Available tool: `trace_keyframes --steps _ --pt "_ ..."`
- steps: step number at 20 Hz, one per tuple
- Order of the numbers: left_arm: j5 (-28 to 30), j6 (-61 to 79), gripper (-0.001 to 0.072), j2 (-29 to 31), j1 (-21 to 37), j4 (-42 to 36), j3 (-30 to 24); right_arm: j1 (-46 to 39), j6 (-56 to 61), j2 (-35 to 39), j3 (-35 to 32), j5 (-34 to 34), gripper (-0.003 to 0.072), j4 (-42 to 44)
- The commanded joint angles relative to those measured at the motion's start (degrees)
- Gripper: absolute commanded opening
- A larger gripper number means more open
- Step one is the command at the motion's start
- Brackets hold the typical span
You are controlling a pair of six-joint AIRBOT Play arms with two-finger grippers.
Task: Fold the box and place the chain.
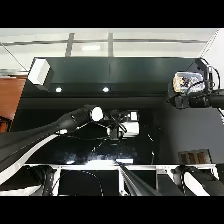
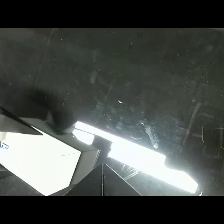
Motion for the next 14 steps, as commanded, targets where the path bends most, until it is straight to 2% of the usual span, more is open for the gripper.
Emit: trace_keyframes --steps 1,4,7,9,11,14 --pt "-2.3 -3.5 0.0342 2.4 1.5 1.4 0.1 0.0 0.0 0.0 0.0 0.0 0.0020 0.0" --pt "-7.3 -18.1 0.0342 7.4 8.3 8.0 0.0 0.0 0.2 0.0 0.0 0.1 0.0020 0.0" --pt "-17.5 -34.2 0.0342 10.8 19.7 21.2 0.0 0.0 0.3 0.0 0.0 0.1 0.0020 0.0" --pt "-25.6 -43.7 0.0342 11.3 30.0 30.4 0.0 0.0 0.3 0.0 0.0 0.0 0.0020 0.0" --pt "-30.6 -48.4 0.0343 11.3 41.4 35.8 0.0 0.0 0.5 0.0 0.0 0.0 0.0020 0.0" --pt "-30.6 -50.2 0.0352 11.2 59.1 35.8 0.0 0.0 1.8 0.0 0.0 -1.1 0.0020 0.1"
